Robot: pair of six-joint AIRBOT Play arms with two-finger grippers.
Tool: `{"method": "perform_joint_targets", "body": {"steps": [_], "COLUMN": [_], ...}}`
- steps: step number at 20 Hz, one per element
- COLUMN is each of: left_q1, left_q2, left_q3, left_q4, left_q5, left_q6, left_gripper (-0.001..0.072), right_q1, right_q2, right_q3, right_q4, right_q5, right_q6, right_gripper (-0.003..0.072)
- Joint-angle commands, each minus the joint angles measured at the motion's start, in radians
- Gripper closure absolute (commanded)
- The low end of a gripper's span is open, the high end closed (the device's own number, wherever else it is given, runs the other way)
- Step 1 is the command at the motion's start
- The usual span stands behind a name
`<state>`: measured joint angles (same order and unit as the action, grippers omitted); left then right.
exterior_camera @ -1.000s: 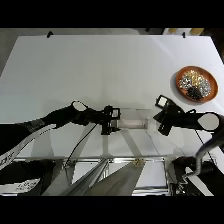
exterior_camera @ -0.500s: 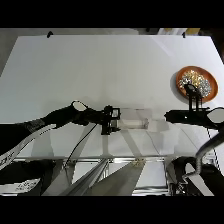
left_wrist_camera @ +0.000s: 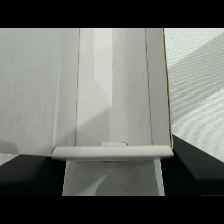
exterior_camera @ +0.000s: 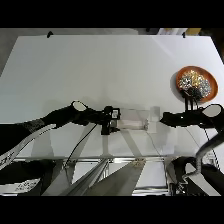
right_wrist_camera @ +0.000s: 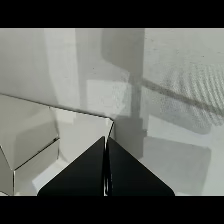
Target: Fold the box and place the chain.
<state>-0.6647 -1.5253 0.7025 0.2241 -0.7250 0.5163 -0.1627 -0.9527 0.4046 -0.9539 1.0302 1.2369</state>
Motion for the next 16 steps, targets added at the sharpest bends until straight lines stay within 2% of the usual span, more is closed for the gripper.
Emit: {"method": "perform_joint_targets", "body": {"steps": [1, 4, 7, 8, 10, 11, 13, 14, 15, 16], "left_q1": [0.000, 0.000, 0.000, 0.000, 0.000, 0.000, 0.000, 0.000, 0.000, 0.000], "left_q2": [0.000, 0.000, 0.000, 0.000, 0.000, 0.000, 0.000, 0.000, 0.000, 0.000], "left_q3": [0.000, 0.000, 0.000, 0.000, 0.000, 0.000, 0.000, 0.000, 0.000, 0.000], "left_q4": [-0.003, -0.003, -0.003, -0.003, -0.003, -0.003, -0.003, -0.003, -0.003, -0.003], "left_q5": [0.002, 0.003, 0.003, 0.003, 0.003, 0.003, 0.003, 0.003, 0.003, 0.002], "left_q6": [-0.001, -0.001, -0.001, -0.001, -0.001, -0.001, -0.001, -0.001, -0.001, -0.001], "left_gripper": [0.0320, 0.0320, 0.0320, 0.0320, 0.0320, 0.0320, 0.0320, 0.0320, 0.0320, 0.0320], "right_q1": [-0.002, -0.055, -0.108, -0.109, -0.109, -0.109, -0.109, -0.109, -0.109, -0.109], "right_q2": [0.065, 0.153, 0.187, 0.187, 0.187, 0.187, 0.187, 0.187, 0.187, 0.185], "right_q3": [0.002, 0.002, 0.002, 0.002, 0.002, 0.002, 0.002, 0.002, 0.002, 0.001], "right_q4": [0.029, 0.024, 0.027, 0.025, 0.025, 0.025, 0.025, 0.018, -0.008, -0.058], "right_q5": [-0.026, -0.043, -0.049, -0.044, -0.032, -0.032, -0.035, -0.041, -0.044, -0.048], "right_q6": [-0.016, -0.015, -0.016, -0.026, -0.046, -0.053, -0.061, -0.063, -0.065, -0.056], "right_gripper": [0.0673, 0.0673, 0.0672, 0.0632, 0.0294, 0.0288, 0.0297, 0.0423, 0.0633, 0.0672]}}
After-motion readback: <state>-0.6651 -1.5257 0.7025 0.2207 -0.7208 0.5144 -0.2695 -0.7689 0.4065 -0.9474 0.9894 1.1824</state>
